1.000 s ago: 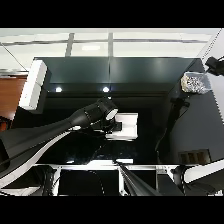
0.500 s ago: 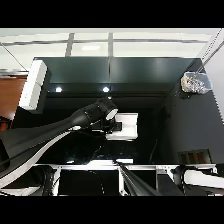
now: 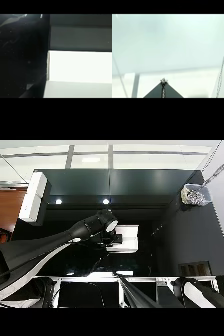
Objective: Fold the box and place the chain.
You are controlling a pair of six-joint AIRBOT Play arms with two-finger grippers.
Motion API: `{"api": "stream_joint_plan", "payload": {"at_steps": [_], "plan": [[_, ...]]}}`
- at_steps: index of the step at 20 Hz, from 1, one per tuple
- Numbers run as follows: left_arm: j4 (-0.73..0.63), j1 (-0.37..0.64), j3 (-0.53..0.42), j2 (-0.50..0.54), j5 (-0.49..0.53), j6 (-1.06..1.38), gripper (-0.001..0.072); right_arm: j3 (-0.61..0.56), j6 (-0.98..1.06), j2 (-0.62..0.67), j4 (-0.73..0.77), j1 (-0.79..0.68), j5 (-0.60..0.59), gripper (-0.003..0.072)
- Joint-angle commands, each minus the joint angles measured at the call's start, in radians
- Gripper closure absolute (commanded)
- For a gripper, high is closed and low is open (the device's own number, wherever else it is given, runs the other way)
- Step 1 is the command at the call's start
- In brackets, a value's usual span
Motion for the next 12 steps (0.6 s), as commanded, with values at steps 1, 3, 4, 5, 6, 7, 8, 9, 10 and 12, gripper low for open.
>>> {"api": "stream_joint_plan", "payload": {"at_steps": [1,3,4,5,6,7,8,9,10,12], "plan": [[-0.010,0.001,0.000,0.000,0.001,0.000,0.0676,0.062,-0.005,0.056,0.029,0.002,-0.006,0.0681],[-0.010,0.001,0.000,0.000,0.001,0.000,0.0676,0.105,-0.005,0.068,0.093,0.002,0.071,0.0681],[-0.010,0.001,0.000,0.000,0.001,0.000,0.0676,0.107,-0.005,0.085,0.132,0.002,0.137,0.0680],[-0.010,0.001,0.000,0.000,0.001,0.000,0.0676,0.105,-0.014,0.101,0.154,0.002,0.226,0.0679],[-0.010,0.001,0.000,0.000,0.001,0.000,0.0676,0.088,-0.027,0.122,0.173,0.002,0.296,0.0679],[-0.010,0.001,0.000,0.000,0.001,0.000,0.0676,0.029,-0.037,0.159,0.221,0.002,0.319,0.0679],[-0.010,0.001,0.000,0.000,0.001,0.000,0.0676,-0.048,-0.065,0.204,0.273,0.002,0.341,0.0679],[-0.010,0.001,0.000,0.000,0.002,0.000,0.0676,-0.118,-0.093,0.243,0.311,0.002,0.397,0.0681],[-0.009,0.001,0.000,0.000,0.002,0.000,0.0676,-0.190,-0.140,0.278,0.347,0.002,0.499,0.0681],[-0.009,0.001,0.000,0.000,0.002,0.000,0.0676,-0.351,-0.184,0.348,0.384,0.041,0.575,0.0682]]}}
